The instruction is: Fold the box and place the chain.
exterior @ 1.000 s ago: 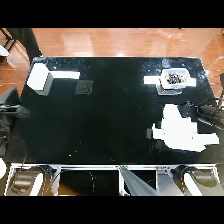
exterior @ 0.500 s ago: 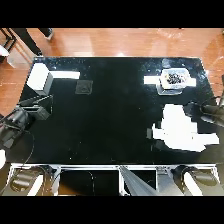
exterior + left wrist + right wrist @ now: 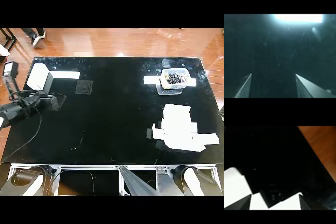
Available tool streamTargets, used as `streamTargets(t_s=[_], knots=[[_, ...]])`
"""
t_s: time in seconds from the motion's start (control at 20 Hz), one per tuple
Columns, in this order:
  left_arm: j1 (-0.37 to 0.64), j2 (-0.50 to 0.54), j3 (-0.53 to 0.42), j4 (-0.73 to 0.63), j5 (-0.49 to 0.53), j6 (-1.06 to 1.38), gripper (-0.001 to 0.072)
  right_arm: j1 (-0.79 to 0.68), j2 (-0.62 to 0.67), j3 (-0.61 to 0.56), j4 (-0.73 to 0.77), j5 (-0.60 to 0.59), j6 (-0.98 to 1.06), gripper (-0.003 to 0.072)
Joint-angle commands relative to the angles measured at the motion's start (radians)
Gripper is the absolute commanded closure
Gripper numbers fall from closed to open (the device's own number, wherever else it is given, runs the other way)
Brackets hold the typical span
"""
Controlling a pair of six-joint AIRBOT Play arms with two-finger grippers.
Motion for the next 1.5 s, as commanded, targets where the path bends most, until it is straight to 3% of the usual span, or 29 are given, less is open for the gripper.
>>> streamTargets(t_s=[0.0, 0.25, 0.55, 0.85, 1.05, 1.2, 1.45], knots=[[0.0, -0.064, 0.035, -0.006, -0.057, 0.003, 0.0066, -0.16, -0.097, 0.008, 0.013, 0.039, 0.021, -0.0011], [0.0, -0.064, 0.035, -0.006, -0.057, 0.003, 0.0066, -0.376, -0.201, 0.016, 0.066, 0.07, -0.026, -0.0011], [0.0, -0.064, 0.035, -0.006, -0.051, 0.003, 0.0066, -0.597, -0.344, 0.142, 0.327, 0.078, -0.223, -0.0011], [0.0, -0.064, 0.035, -0.006, -0.042, 0.003, 0.0066, -0.624, -0.505, 0.212, 0.401, 0.187, -0.45, -0.0011], [0.0, -0.064, 0.035, -0.006, -0.027, 0.003, 0.0066, -0.624, -0.614, 0.227, 0.59, 0.333, -0.636, -0.0011], [0.0, -0.064, 0.035, -0.006, -0.028, 0.002, 0.0066, -0.625, -0.711, 0.227, 0.549, 0.436, -0.628, -0.0011], [0.0, -0.064, 0.035, 0.009, -0.035, -0.002, 0.0066, -0.635, -0.8, 0.294, 0.48, 0.441, -0.595, -0.0011]])
